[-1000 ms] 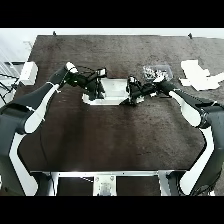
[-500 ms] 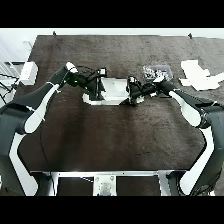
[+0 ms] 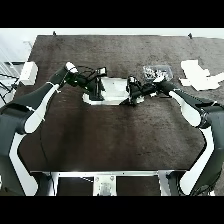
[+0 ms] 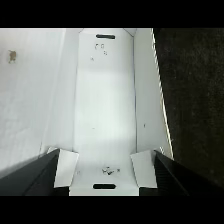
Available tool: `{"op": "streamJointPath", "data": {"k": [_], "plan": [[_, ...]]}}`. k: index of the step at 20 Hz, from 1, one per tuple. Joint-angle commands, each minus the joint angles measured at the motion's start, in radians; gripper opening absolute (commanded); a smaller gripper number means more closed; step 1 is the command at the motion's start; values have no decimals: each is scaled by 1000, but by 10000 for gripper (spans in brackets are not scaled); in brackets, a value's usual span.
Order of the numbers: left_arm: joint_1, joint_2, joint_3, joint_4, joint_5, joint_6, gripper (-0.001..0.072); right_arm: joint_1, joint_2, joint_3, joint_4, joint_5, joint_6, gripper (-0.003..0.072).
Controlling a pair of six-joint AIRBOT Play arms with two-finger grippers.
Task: Fold the box and place the chain.
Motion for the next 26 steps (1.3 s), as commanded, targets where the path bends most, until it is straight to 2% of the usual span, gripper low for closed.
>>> {"op": "streamJointPath", "data": {"k": [1,2,3,5,7,10,11,14,20,23,26], "plan": [[1,0,0,8,-5,-25,659,1,0,0,0,0,0,589],[1,0,0,18,-13,-25,505,1,0,0,0,0,0,589],[1,0,0,30,-23,-25,426,1,0,0,0,0,0,589],[1,0,0,35,-40,-24,402,1,0,0,0,0,0,589],[3,2,2,43,-59,-20,207,1,0,0,0,0,0,589],[19,2,1,54,-95,-21,189,1,0,0,0,0,0,589],[29,3,1,51,-111,-20,62,1,0,0,0,0,0,589],[64,6,1,36,-138,-21,18,1,0,0,0,0,0,589],[99,65,3,23,-200,-41,16,1,0,0,0,0,0,589],[99,107,3,31,-196,-216,13,1,0,0,0,0,0,589],[123,172,-21,30,-121,-479,11,1,0,0,0,0,0,589]]}}
